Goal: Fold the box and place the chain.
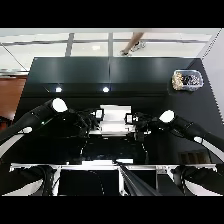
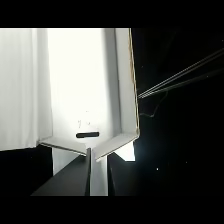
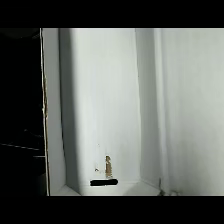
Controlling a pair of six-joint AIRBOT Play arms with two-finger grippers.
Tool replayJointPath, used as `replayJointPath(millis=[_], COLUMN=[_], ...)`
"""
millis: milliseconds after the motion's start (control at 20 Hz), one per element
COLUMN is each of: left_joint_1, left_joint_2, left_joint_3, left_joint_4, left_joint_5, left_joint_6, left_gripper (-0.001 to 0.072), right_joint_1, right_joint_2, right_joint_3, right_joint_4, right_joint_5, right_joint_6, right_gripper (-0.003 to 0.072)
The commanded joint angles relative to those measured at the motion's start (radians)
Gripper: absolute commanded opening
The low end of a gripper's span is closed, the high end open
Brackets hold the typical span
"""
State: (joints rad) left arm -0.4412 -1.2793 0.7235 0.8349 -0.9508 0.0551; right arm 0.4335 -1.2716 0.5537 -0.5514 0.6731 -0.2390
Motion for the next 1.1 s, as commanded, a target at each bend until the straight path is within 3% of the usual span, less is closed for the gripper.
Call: replayJointPath(millis=[0, 200, 400, 500, 650, 750, 800, 850, 900, 950, 1000, 1050], left_joint_1=[-0.001, -0.003, -0.012, -0.013, -0.016, -0.022, -0.026, -0.03, -0.031, -0.031, -0.029, -0.026], left_joint_2=[-0.009, -0.061, -0.072, -0.077, -0.078, -0.078, -0.078, -0.078, -0.078, -0.078, -0.076, -0.07], left_joint_3=[-0.001, 0.0, 0.0, 0.0, 0.0, 0.0, 0.0, 0.002, 0.002, 0.002, 0.003, 0.009], left_joint_4=[-0.077, -0.172, -0.175, -0.171, -0.164, -0.171, -0.16, -0.139, -0.137, -0.151, -0.156, -0.135], left_joint_5=[-0.001, 0.002, 0.027, 0.023, 0.031, 0.039, 0.039, 0.038, 0.042, 0.048, 0.055, 0.05], left_joint_6=[-0.017, -0.017, -0.018, -0.016, -0.017, -0.018, -0.016, 0.003, 0.002, 0.001, -0.019, -0.024], left_gripper=[0.0134, 0.0134, 0.0132, 0.0028, 0.0033, 0.0353, 0.023, 0.004, 0.007, 0.0299, 0.0324, 0.003], right_joint_1=[0.0, 0.0, 0.0, 0.0, 0.0, 0.0, 0.0, 0.0, 0.0, 0.0, 0.0, 0.0], right_joint_2=[0.0, 0.0, 0.0, 0.0, 0.0, 0.0, 0.0, 0.0, 0.0, 0.0, 0.0, 0.0], right_joint_3=[0.0, 0.0, 0.0, 0.0, 0.0, 0.0, 0.0, 0.0, 0.0, 0.0, 0.0, 0.0], right_joint_4=[0.0, 0.0, 0.0, 0.0, 0.0, 0.0, 0.0, 0.0, 0.0, 0.0, 0.0, 0.0], right_joint_5=[0.0, 0.0, 0.0, 0.0, 0.0, 0.0, 0.0, 0.0, 0.0, 0.0, 0.0, 0.0], right_joint_6=[0.0, 0.0, 0.0, 0.0, 0.0, 0.0, 0.0, 0.0, 0.001, 0.001, 0.002, 0.003], right_gripper=[0.0133, 0.0133, 0.0133, 0.0133, 0.0133, 0.0133, 0.0133, 0.0133, 0.0133, 0.0133, 0.0133, 0.0133])
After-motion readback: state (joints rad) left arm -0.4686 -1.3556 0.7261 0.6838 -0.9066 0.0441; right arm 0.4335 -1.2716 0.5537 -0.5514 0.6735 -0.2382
